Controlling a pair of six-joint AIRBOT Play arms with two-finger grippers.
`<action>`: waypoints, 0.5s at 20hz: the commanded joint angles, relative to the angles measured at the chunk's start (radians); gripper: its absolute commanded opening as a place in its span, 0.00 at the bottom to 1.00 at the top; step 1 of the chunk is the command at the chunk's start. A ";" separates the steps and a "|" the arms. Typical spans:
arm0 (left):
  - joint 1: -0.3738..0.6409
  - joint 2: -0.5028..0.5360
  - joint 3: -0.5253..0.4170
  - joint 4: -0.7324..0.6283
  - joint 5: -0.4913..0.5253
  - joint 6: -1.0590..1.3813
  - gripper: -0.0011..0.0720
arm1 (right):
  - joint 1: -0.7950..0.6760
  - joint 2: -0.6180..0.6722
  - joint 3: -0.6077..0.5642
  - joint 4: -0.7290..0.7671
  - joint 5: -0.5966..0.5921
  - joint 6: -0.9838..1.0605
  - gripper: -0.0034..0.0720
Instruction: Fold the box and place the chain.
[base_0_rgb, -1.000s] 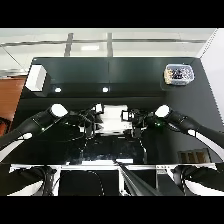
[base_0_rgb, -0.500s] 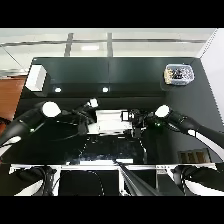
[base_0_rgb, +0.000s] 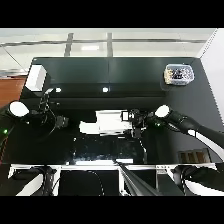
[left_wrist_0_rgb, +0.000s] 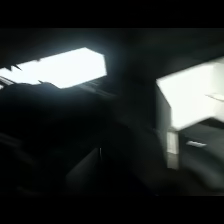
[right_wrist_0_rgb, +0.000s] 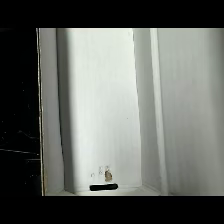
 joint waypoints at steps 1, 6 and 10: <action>0.107 -0.143 -0.047 -0.356 -0.123 0.072 0.05 | 0.000 -0.001 0.001 0.000 0.000 0.000 0.13; -0.023 -0.322 -0.039 -0.360 0.047 0.082 0.05 | 0.000 -0.001 0.000 0.000 0.000 0.000 0.13; -0.135 -0.373 -0.003 -0.364 0.061 0.100 0.05 | 0.000 -0.001 0.001 0.000 0.000 0.000 0.13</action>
